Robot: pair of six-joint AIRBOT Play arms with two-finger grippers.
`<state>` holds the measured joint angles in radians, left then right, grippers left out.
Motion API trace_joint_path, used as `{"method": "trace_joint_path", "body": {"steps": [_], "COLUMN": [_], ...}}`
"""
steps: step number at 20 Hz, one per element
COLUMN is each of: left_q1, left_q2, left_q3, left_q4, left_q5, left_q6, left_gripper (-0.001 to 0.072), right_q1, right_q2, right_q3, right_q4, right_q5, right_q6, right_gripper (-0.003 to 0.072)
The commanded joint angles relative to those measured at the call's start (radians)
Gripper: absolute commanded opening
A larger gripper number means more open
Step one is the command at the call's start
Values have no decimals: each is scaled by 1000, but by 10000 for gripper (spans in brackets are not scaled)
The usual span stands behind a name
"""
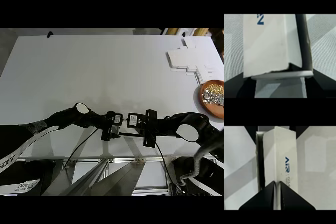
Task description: Fold the box and place the chain.
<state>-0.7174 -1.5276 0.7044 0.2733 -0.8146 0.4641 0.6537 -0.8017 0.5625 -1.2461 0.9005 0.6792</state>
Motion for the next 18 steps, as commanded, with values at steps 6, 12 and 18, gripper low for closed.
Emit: {"method": "trace_joint_path", "body": {"steps": [6, 12, 18], "left_q1": [-1, -1, -1], "left_q2": [0, 0, 0], "left_q3": [0, 0, 0], "left_q4": [0, 0, 0], "left_q5": [-2, -2, -2], "left_q6": [1, 1, 1], "left_gripper": [210, 210, 210], "right_q1": [1, 1, 1], "right_q2": [3, 3, 67], "right_q3": [-15, -68, -67], "right_q4": [33, 85, 173], "right_q5": [-4, 1, 14], "right_q6": [0, 0, -8], "right_gripper": [64, 193, 342]}}
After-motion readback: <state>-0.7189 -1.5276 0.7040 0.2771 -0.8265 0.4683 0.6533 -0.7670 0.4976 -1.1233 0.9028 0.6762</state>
